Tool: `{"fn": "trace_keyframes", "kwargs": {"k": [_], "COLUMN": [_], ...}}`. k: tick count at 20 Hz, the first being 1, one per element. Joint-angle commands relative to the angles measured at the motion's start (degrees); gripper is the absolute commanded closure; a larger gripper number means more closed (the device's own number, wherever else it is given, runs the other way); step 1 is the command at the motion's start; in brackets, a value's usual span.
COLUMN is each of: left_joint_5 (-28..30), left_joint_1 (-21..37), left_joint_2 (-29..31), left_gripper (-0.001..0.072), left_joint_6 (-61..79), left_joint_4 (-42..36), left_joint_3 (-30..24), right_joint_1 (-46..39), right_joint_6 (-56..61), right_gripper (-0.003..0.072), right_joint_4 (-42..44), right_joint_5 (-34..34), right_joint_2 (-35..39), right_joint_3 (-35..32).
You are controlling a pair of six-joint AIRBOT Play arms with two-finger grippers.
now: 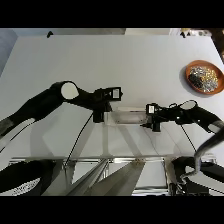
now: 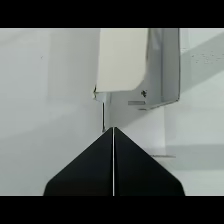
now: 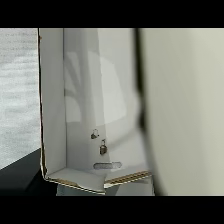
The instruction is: Fold the box and place the chain.
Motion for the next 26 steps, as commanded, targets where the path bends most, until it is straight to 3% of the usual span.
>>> {"fn": "trace_keyframes", "kwargs": {"k": [1,6,11,15,21,24,26], "left_joint_5": [-4.2,-0.7,15.6,30.5,24.2,22.8,19.1], "left_joint_1": [-0.4,-4.8,-6.0,-5.9,-5.7,-5.4,-4.8], "left_joint_2": [4.2,2.2,-5.5,-9.7,-15.7,-13.4,-9.8], "left_gripper": [0.0703,0.0703,0.0704,0.0703,0.0704,0.0704,0.0704], "left_joint_6": [-3.7,-3.7,-6.2,-17.9,-22.3,-22.1,-22.2], "left_joint_4": [0.2,-10.8,-25.7,-27.6,-27.5,-25.0,-19.3], "left_joint_3": [0.0,0.0,0.0,0.0,0.0,0.0,0.0], "right_joint_1": [0.0,0.0,0.0,0.0,0.0,0.0,0.0], "right_joint_6": [0.0,0.0,0.0,0.0,0.0,0.0,0.0], "right_gripper": [0.029,0.029,0.029,0.029,0.029,0.029,0.029], "right_joint_4": [0.0,0.0,0.0,0.0,0.0,0.0,0.0], "right_joint_5": [0.0,0.0,0.0,0.0,0.0,0.0,0.0], "right_joint_2": [0.0,0.0,0.0,0.0,0.0,0.0,0.0], "right_joint_3": [0.0,0.0,0.0,0.0,0.0,0.0,0.0]}}
